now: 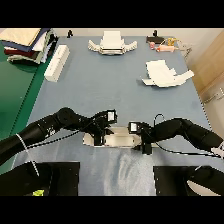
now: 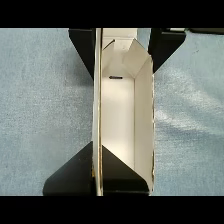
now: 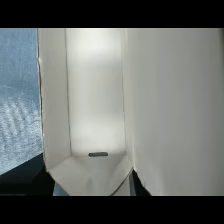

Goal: Fold the box.

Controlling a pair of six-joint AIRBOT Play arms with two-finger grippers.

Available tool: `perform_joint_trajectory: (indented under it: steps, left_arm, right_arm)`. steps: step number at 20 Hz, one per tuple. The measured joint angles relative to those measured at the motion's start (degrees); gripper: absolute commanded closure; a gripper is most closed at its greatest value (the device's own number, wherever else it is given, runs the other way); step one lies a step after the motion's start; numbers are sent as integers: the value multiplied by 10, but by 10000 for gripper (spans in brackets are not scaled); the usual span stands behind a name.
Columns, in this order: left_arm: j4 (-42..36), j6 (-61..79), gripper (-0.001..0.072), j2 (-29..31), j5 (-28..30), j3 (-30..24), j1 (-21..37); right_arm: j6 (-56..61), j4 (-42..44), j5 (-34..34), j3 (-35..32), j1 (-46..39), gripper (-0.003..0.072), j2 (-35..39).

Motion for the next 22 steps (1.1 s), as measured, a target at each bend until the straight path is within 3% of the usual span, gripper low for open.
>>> perform_joint_trajectory:
  steps: [22]
  left_arm:
    - [0,0,695,0,0,0,0]
  right_arm:
    - [-6,43,-30,0,-33,60,-3]
